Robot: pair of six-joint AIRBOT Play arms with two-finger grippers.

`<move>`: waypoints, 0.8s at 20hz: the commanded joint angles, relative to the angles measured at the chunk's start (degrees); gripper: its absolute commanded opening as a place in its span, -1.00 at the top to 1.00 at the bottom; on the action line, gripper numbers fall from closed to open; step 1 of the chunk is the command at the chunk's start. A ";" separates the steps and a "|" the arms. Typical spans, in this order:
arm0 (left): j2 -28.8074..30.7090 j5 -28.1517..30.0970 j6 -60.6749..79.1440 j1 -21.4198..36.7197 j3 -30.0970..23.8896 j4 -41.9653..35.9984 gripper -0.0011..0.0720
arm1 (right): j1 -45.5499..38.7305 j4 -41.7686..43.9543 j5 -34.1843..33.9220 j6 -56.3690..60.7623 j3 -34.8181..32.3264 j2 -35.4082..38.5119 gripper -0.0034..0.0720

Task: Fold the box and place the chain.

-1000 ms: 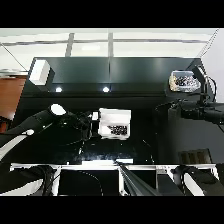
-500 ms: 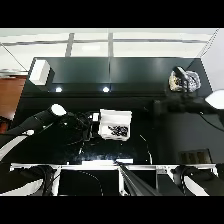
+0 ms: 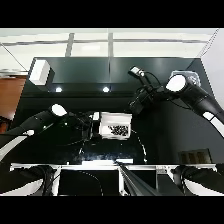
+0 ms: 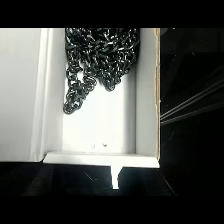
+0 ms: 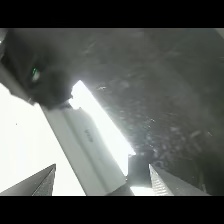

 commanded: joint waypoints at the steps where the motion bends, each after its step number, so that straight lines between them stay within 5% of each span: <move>1: -0.04 2.43 -1.42 0.00 0.02 -0.92 -0.02 | 1.22 0.50 4.70 -6.36 2.27 -0.66 -0.89; 6: -0.04 2.69 -1.64 0.00 0.02 -1.01 -0.02 | 1.44 -0.28 16.06 -5.81 5.66 0.59 -0.89; 16: -0.04 2.69 -1.62 0.00 0.02 -0.98 -0.02 | 5.53 -4.28 13.03 -7.69 1.97 0.46 -0.89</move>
